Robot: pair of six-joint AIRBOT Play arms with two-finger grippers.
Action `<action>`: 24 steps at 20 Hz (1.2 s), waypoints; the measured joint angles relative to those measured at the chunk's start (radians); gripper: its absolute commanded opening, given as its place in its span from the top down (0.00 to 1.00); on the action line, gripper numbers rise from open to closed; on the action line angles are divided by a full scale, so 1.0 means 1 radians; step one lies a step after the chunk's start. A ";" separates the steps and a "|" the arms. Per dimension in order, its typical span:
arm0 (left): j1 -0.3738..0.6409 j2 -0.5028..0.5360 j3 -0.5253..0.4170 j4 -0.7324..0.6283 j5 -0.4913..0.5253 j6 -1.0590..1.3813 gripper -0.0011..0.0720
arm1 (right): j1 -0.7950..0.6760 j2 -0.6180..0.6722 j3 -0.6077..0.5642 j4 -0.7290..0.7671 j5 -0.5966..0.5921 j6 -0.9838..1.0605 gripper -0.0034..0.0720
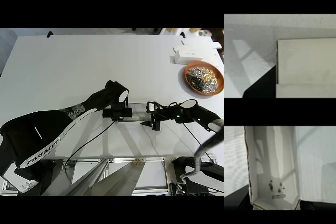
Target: Fold the box and place the chain.
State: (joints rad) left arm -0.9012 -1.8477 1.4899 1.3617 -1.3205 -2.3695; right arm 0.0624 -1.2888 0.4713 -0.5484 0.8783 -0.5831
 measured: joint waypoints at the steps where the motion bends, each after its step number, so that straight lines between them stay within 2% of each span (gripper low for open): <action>1: 0.000 -0.001 0.000 0.000 -0.001 0.002 0.98 | 0.000 0.000 0.000 0.000 0.000 0.000 0.41; 3: -0.001 -0.002 0.000 0.000 -0.002 0.003 0.95 | 0.000 0.000 0.000 0.000 0.000 0.000 0.41; 4: -0.002 -0.003 0.000 0.000 -0.002 0.005 0.85 | 0.000 0.000 0.000 0.000 0.000 0.000 0.41; 6: -0.002 -0.003 0.000 0.009 -0.013 0.013 0.50 | 0.000 0.000 0.000 -0.001 0.000 -0.002 0.41; 7: -0.001 -0.002 0.000 0.013 -0.023 0.013 0.48 | 0.000 0.000 0.000 -0.002 0.000 -0.002 0.41; 14: 0.021 0.028 0.001 0.001 -0.022 0.044 0.48 | 0.000 0.000 0.000 0.000 0.001 -0.002 0.41; 15: 0.024 0.033 0.002 0.000 -0.024 0.048 0.50 | 0.000 0.000 0.000 0.000 0.001 -0.002 0.41; 17: 0.026 0.039 0.002 0.001 -0.030 0.053 0.68 | 0.000 0.000 0.000 0.000 0.001 -0.001 0.41; 18: 0.027 0.040 0.002 0.001 -0.030 0.055 0.71 | 0.000 0.000 0.000 0.000 0.001 -0.002 0.41; 24: 0.024 0.037 0.002 0.018 -0.022 0.038 0.72 | 0.000 0.000 0.000 0.000 0.000 -0.002 0.41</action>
